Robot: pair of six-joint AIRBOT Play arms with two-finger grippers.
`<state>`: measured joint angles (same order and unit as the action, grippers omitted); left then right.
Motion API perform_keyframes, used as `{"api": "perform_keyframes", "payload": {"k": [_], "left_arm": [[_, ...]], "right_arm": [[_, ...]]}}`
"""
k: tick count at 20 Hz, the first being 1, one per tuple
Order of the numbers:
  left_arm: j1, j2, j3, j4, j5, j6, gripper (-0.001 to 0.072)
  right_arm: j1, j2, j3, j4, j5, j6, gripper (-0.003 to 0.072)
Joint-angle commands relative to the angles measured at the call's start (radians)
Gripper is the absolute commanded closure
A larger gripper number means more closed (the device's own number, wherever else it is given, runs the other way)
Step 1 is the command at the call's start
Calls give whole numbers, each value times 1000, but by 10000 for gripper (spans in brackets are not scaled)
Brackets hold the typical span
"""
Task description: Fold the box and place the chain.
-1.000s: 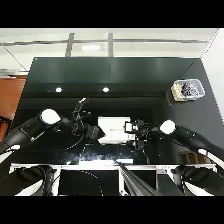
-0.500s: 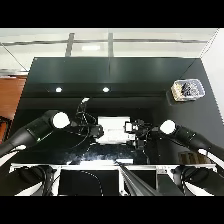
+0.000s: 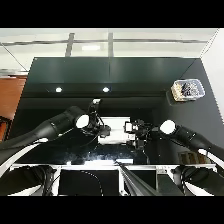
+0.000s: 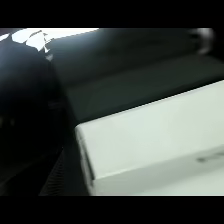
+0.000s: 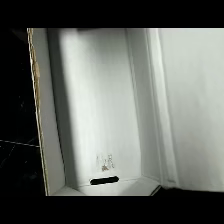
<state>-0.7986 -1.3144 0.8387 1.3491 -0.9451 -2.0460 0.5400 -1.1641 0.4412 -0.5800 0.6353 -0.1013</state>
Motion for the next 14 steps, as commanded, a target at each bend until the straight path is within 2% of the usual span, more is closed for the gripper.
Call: {"api": "perform_keyframes", "payload": {"k": [1, 7, 8, 9, 10, 11, 12, 13, 14], "left_arm": [[-37, -72, 69, 110, -147, -114, 226], [-70, -86, 96, 105, -119, -213, 244], [-78, -88, 96, 105, -112, -213, 348], [-81, -89, 96, 105, -103, -215, 374], [-82, -90, 96, 106, -103, -230, 448], [-80, -90, 96, 106, -103, -233, 562], [-80, -90, 97, 106, -103, -235, 634], [-80, -90, 97, 106, -103, -237, 669], [-80, -90, 97, 106, -103, -237, 669]], "right_arm": [[0, 0, 0, 0, 0, 0, 380], [0, 0, 0, 0, 0, 0, 380], [0, 0, 0, 0, 0, 0, 380], [0, 0, 0, 0, 0, 0, 380], [0, 0, 0, 0, 0, 0, 380], [0, 0, 0, 0, 0, 0, 380], [0, 0, 0, 0, 0, 0, 380], [0, 0, 0, 0, 0, 0, 380], [0, 0, 0, 0, 0, 0, 380]]}}
